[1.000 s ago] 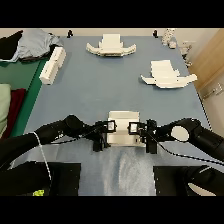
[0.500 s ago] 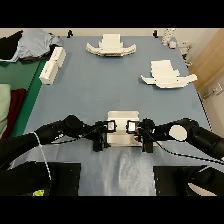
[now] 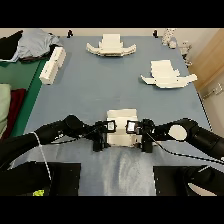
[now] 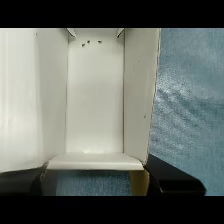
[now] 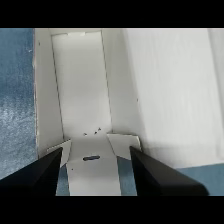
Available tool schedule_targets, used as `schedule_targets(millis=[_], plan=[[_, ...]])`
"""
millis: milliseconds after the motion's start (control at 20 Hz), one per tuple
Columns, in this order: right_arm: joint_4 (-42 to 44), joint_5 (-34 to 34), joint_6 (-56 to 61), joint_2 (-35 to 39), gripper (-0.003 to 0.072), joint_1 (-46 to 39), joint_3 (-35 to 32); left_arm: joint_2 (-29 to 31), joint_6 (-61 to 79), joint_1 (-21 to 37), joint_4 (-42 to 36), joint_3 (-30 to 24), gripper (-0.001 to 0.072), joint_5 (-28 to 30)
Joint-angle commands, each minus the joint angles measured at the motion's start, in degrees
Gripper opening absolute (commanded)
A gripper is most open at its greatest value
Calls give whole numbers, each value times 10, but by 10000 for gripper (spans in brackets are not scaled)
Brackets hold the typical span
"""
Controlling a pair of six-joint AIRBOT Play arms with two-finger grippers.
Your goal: Fold the box.
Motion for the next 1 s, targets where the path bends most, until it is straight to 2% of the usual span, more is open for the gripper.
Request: schedule_targets(millis=[0, 100, 150, 200, 250, 300, 350, 500, 600, 700, 750, 800, 950], plan=[[1, 7, 4, 0, 704, 0, 0, 0, 0, 0, 0, 0, 604, 0], [-1, 25, 9, 1, 690, 0, 1, 0, 0, 0, 0, 0, 604, 0], [-11, 37, 26, 3, 575, 0, 2, 0, 0, 0, 0, 0, 604, 0], [-33, 47, 60, 8, 332, 0, 2, 0, 0, 0, 0, 0, 604, 0], [-63, 57, 107, 14, 119, 0, 4, 0, 0, 0, 0, 0, 604, 0], [-100, 65, 164, 21, 31, 0, 7, 0, 0, 0, 0, 0, 604, 0], [-130, 71, 212, 27, 5, 0, 10, 0, 0, 0, 0, 0, 604, 0], [-218, 89, 383, 55, 5, -7, 18, 0, 0, 0, 0, 0, 604, 0], [-328, 106, 606, 80, 5, -26, 20, 0, 0, 0, 0, 0, 604, 0], [-442, 179, 854, 92, 5, -66, 20, 0, 0, 0, 0, 0, 604, 0], [-454, 220, 933, 92, 5, -97, 19, 0, 0, 0, 0, 0, 604, 0], [-434, 241, 964, 91, 5, -133, 16, 0, 0, 0, 0, 0, 604, 0], [-291, 224, 906, 79, 5, -216, -2, 0, 0, 0, 0, 0, 604, 0]])
